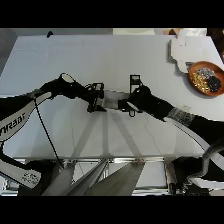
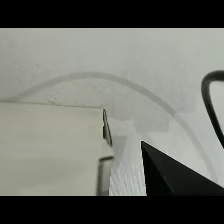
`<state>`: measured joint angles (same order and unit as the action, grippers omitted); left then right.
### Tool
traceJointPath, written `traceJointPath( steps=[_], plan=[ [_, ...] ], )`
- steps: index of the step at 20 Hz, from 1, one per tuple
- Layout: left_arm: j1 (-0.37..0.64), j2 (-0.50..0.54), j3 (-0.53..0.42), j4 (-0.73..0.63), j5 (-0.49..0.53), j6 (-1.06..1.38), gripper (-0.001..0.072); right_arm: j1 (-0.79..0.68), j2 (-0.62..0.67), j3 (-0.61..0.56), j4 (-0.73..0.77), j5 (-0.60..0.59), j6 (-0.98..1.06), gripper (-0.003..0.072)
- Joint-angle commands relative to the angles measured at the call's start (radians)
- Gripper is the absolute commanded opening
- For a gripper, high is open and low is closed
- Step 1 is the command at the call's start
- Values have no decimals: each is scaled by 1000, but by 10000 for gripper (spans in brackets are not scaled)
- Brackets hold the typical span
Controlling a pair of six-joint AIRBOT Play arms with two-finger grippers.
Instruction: Fold the box and place the chain.
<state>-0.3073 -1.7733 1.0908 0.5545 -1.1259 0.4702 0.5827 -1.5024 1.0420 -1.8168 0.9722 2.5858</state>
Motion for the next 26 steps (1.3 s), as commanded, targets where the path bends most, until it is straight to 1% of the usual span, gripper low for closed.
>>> traceJointPath(
  steps=[1, 2, 3, 4, 5, 9, 14, 15, 18, 19, 22, 23, 24, 25, 26],
  plan=[
    [0, 0, 0, 0, 0, 0, 335, 2, -6, 4, -40, 8, 104, 422],
    [0, 0, 0, 0, 0, 0, 335, 2, -8, 4, -46, 7, 116, 373],
    [0, 0, 0, 0, 0, 0, 335, 2, -11, 4, -46, 5, 116, 372],
    [0, 0, 0, 0, 0, 0, 335, 2, -15, 4, -45, -2, 116, 347],
    [0, 0, 0, 0, 0, 0, 335, 2, -18, 4, -44, -14, 116, 294],
    [0, 0, 0, 0, 0, 0, 335, 4, -27, 5, -26, -92, 115, 292],
    [0, 0, 0, 0, 0, 0, 335, 4, -42, 5, -26, -94, 116, 279],
    [0, 0, 0, 0, 0, 0, 335, 4, -46, 5, -26, -93, 116, 186],
    [0, 0, 0, 0, 0, 0, 335, 4, -48, 5, -27, -94, 116, 36],
    [0, 0, 0, 0, 0, 0, 335, 4, -48, 5, -28, -94, 116, 12],
    [0, 0, 0, 0, 0, 0, 335, 4, -48, 5, -34, -95, 115, 12],
    [0, 0, 0, 0, 0, 0, 335, 4, -47, 5, -34, -93, 114, 73],
    [0, 0, 0, 0, 0, 0, 335, 4, -43, 5, -29, -92, 113, 287],
    [0, 0, 0, 0, 0, 0, 335, 4, -32, 5, -27, -89, 110, 461],
    [0, 0, 0, 0, 0, 0, 335, 4, -17, 5, -26, -84, 110, 476]
  ],
)
